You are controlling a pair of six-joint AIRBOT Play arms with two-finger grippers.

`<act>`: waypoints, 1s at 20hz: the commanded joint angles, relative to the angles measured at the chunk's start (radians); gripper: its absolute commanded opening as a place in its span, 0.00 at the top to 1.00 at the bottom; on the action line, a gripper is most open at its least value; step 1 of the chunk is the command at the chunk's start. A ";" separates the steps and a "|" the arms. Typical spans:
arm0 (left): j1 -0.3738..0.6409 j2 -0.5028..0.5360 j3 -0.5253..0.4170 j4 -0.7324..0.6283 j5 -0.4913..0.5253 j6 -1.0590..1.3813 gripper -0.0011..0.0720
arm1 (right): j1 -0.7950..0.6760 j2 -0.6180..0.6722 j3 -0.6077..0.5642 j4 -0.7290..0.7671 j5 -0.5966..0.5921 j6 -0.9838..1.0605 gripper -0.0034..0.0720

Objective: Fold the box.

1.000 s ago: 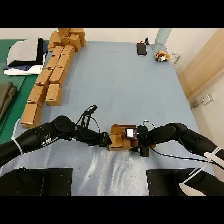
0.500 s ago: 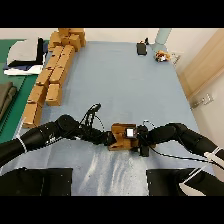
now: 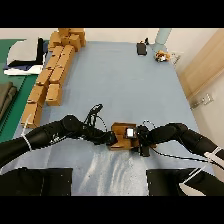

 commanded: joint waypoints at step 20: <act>-0.268 -0.265 0.457 0.951 -0.360 -1.113 0.31 | 0.001 0.000 0.000 0.000 -0.002 -0.001 0.37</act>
